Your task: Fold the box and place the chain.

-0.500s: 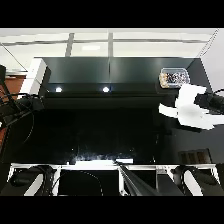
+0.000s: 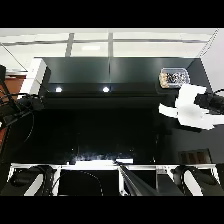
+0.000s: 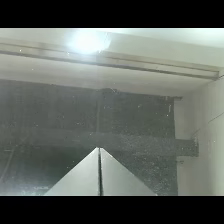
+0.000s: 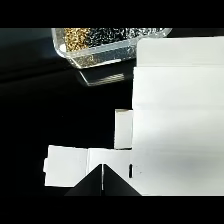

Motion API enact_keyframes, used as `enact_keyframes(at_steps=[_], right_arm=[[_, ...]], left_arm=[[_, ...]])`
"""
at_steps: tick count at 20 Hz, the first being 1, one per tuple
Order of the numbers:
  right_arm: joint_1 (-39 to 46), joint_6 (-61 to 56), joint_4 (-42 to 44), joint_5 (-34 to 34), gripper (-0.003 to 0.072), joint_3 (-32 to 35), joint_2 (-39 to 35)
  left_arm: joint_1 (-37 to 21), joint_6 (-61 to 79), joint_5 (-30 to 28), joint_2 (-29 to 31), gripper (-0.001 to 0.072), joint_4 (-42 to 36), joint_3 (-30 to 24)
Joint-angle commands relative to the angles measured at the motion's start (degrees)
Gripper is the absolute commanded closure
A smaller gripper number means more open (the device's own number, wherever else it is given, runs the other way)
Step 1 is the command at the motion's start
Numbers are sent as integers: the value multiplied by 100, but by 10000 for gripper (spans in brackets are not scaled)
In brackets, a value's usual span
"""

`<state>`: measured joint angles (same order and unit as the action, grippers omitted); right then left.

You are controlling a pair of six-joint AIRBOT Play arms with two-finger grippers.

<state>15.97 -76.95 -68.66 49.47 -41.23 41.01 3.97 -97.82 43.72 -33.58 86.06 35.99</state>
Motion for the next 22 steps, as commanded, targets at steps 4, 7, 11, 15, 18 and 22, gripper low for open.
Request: enact_keyframes(at_steps=[4,7,11,15,18,22], right_arm=[[0,-4,20,-4,678,0,-2],[0,-4,376,-2,678,0,-2],[0,-2,494,-4,678,0,-2],[0,-4,879,-11,678,0,-2],[-2,-11,1075,-352,513,0,-2],[0,-413,879,-603,-10,-2,116]], left_arm=[[-2,2,-2,0,681,2,-2],[-2,0,-2,0,681,2,-2],[-2,0,-577,-39,681,0,-4],[-2,-17,-1720,-380,681,-308,-7],[302,11,-2492,-1073,92,-1117,-22],[1438,946,-2656,-2035,4,-1108,122]])
